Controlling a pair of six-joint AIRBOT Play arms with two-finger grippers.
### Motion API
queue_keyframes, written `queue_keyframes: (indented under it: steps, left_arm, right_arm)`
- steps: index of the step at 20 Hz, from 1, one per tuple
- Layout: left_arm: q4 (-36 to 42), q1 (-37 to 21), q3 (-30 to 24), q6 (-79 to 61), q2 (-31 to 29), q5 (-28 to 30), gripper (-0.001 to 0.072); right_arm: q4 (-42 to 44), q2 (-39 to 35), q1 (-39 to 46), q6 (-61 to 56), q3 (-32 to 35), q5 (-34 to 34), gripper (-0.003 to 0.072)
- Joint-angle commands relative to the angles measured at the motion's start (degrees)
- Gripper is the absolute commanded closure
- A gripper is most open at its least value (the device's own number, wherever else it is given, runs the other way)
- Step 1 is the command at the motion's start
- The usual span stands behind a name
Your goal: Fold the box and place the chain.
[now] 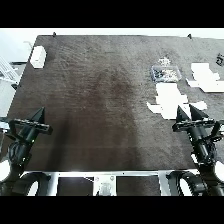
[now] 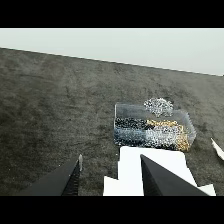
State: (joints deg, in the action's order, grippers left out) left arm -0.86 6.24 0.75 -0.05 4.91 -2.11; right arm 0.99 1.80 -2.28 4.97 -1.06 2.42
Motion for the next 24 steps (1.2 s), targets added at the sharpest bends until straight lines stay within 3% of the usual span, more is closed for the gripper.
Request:
queue_keyframes:
  steps: [1, 8, 11, 14, 17, 22, 24]
  left_arm:
    - [0.0, 0.0, 0.0, 0.0, 0.0, 0.0, 0.0686]
    - [0.0, 0.0, 0.0, 0.0, 0.0, 0.0, 0.0687]
    - [0.0, 0.0, 0.0, 0.0, 0.0, 0.0, 0.0686]
    - [0.0, 0.0, 0.0, 0.0, 0.0, 0.0, 0.0686]
    - [0.0, 0.0, 0.0, 0.0, 0.0, 0.0, 0.0686]
    - [0.0, 0.0, 0.0, 0.0, 0.0, 0.0, 0.0686]
    - [0.0, 0.0, 0.0, 0.0, 0.0, 0.0, 0.0686]
  right_arm:
    - [0.0, 0.0, 0.0, 0.0, 0.0, 0.0, 0.023]
    - [-0.3, 0.0, 0.0, 0.6, -0.6, 0.0, 0.023]
    - [-1.7, 1.0, 1.1, 4.8, -5.6, -1.7, 0.023]
    - [-1.7, 8.6, 5.0, 4.7, -13.4, -1.1, 0.0265]
    - [-1.7, 21.7, 10.6, 4.7, -21.2, 5.9, 0.0263]
    - [-5.1, 45.1, 27.4, -7.6, -32.2, 34.4, 0.0271]
    - [-4.1, 48.5, 32.5, -7.6, -33.1, 36.7, 0.0266]
